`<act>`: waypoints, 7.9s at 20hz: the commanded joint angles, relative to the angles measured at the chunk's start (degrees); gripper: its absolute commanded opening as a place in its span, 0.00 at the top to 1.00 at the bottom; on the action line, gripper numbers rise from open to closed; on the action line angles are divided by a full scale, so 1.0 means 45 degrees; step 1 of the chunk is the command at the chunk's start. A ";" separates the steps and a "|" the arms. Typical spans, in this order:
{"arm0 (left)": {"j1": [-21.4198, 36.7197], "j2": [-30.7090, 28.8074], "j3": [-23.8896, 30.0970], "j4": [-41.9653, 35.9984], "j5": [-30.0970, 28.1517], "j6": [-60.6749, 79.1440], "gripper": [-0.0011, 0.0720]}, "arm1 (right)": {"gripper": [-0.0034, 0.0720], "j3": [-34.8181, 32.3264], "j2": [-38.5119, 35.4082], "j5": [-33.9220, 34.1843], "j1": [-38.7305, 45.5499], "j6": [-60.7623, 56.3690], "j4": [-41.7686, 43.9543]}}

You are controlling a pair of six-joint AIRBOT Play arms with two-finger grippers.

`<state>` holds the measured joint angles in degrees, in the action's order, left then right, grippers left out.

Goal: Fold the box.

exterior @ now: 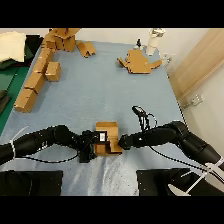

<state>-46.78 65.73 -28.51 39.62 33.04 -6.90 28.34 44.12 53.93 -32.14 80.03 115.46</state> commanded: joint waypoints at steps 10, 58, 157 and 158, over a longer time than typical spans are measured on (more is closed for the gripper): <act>-0.0005 0.0000 0.0000 0.0000 -0.0005 0.0000 0.36 | 0.31 0.2443 0.2900 0.1277 -0.2739 -0.5595 -0.3167; 0.0000 0.0000 0.0000 0.0005 -0.0010 0.0005 0.36 | 0.95 0.5620 0.7519 0.1661 0.5421 0.2735 0.3599; -0.0005 0.0000 0.0000 0.0005 -0.0005 0.0000 0.36 | 0.58 -0.2079 -0.1360 -0.6839 -0.8204 0.5076 -1.1808; -0.0005 0.0000 0.0000 0.0000 -0.0005 0.0000 0.36 | 0.58 -0.2079 -0.1360 -0.6844 -0.8204 0.5076 -1.1808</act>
<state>-46.78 65.73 -28.51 39.79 33.01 -6.66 18.90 38.06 23.00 -68.93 102.87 61.95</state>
